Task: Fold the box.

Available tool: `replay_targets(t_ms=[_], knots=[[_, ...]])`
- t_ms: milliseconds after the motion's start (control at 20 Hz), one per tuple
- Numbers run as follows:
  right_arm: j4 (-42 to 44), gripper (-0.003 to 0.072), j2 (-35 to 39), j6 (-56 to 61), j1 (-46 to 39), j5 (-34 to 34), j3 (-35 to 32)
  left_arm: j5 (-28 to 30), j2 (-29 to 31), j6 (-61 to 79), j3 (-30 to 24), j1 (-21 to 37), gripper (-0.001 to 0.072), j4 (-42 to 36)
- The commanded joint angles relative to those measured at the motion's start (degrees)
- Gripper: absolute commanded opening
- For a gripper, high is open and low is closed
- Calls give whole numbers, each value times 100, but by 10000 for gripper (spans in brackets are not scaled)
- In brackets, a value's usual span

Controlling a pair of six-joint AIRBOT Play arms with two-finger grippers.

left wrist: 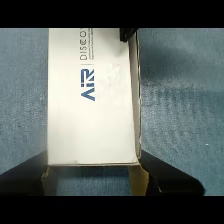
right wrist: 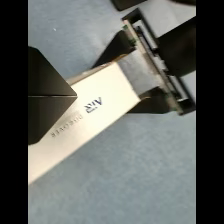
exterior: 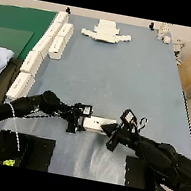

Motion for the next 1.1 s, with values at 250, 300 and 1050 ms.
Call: replay_targets(t_ms=[250, 300, 1050], knots=[[-2271, 4, -1016, 1252, -1967, -2094, 2225, 4, -2, 2, 4, 2, 469, 4], [-2806, 4, -1296, 1836, -2273, -2503, 2588, 4, -2, 2, 4, 2, 469, 4], [-4111, 27, -3945, 4649, -4022, -5445, 4830, 4, -2, 2, 4, 2, 469, 4]])
